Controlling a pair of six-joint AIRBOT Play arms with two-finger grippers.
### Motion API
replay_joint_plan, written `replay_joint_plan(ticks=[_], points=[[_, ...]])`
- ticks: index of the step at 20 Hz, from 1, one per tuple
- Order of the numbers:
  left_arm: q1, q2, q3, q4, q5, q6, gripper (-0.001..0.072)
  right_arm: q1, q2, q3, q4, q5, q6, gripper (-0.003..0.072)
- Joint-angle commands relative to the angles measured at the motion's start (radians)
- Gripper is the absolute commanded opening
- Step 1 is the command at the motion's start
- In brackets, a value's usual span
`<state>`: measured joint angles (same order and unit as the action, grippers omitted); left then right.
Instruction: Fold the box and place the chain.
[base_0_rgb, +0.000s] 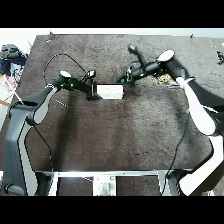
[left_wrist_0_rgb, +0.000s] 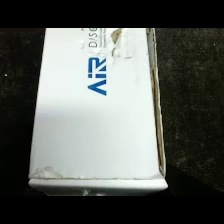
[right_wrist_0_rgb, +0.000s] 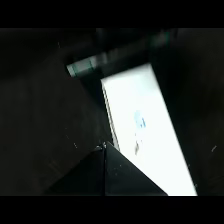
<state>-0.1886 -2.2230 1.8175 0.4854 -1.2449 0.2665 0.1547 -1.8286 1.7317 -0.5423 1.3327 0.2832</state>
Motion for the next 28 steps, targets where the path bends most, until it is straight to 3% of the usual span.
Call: replay_joint_plan(ticks=[1,4,8,10,14,17,20,21,22,23,28], points=[[0.001,0.000,0.000,0.000,0.000,0.001,0.0447,0.001,0.198,-0.085,0.011,-0.033,0.060,0.0005],[0.001,0.000,0.000,0.000,0.000,0.000,0.0447,0.001,0.446,-0.333,0.011,-0.241,0.063,0.0005],[0.001,0.000,0.000,0.000,0.000,0.000,0.0447,0.001,0.873,-0.834,0.011,-0.750,0.079,0.0006],[0.001,0.000,0.000,0.000,0.000,0.000,0.0447,0.001,1.082,-1.071,0.011,-0.937,0.090,0.0007],[0.001,0.000,0.000,0.000,0.000,0.001,0.0447,0.001,1.425,-1.420,0.011,-1.098,0.089,0.0008],[0.000,0.000,0.000,-0.005,-0.002,0.000,0.0447,0.001,1.598,-1.566,0.011,-1.161,0.089,0.0008],[0.000,0.000,0.000,-0.029,-0.004,-0.005,0.0446,0.001,1.686,-1.628,0.011,-1.215,0.088,0.0008],[0.001,0.000,0.000,-0.030,-0.003,-0.005,0.0388,0.001,1.688,-1.628,0.011,-1.219,0.088,0.0008],[0.001,0.000,0.000,-0.032,-0.015,-0.005,0.0046,0.001,1.688,-1.627,0.011,-1.221,0.088,0.0008],[0.004,0.001,0.000,-0.047,-0.022,0.001,0.0012,0.001,1.688,-1.627,0.011,-1.221,0.088,0.0008],[0.054,0.098,0.000,-0.175,0.011,-0.005,0.0011,0.001,1.688,-1.627,0.011,-1.221,0.088,0.0008]])
